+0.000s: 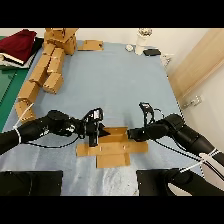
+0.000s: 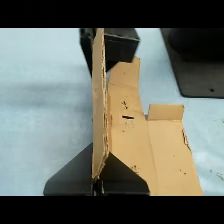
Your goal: Fold the box.
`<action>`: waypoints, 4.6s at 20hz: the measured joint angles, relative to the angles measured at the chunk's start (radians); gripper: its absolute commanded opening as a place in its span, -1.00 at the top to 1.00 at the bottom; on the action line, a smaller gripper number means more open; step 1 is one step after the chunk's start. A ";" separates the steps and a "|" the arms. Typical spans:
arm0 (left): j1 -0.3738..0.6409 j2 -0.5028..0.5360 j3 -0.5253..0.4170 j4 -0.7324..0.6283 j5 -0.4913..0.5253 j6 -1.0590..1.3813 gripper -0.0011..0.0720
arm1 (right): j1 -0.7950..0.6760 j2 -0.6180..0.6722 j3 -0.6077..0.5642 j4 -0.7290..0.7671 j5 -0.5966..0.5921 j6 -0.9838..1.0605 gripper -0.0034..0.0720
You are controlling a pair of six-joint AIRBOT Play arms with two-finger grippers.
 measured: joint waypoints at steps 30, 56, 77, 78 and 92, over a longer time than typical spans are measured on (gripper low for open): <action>-0.025 0.010 -0.091 -0.021 0.053 0.022 0.93 | 0.000 0.001 0.114 -0.285 0.092 0.165 0.90; -0.025 0.010 -0.092 -0.018 0.056 0.014 0.94 | 1.020 0.142 -0.130 -0.399 -0.074 -0.057 -0.67; -0.025 0.010 -0.092 -0.018 0.056 0.014 0.94 | 1.062 0.017 -0.144 -0.777 0.053 0.123 -0.65; -0.025 0.010 -0.092 -0.018 0.056 0.014 0.93 | 1.062 0.017 -0.143 -0.773 0.053 0.136 -0.65; -0.025 0.010 -0.092 -0.018 0.056 0.014 0.94 | 1.003 0.088 -0.151 -0.786 0.121 0.156 -1.00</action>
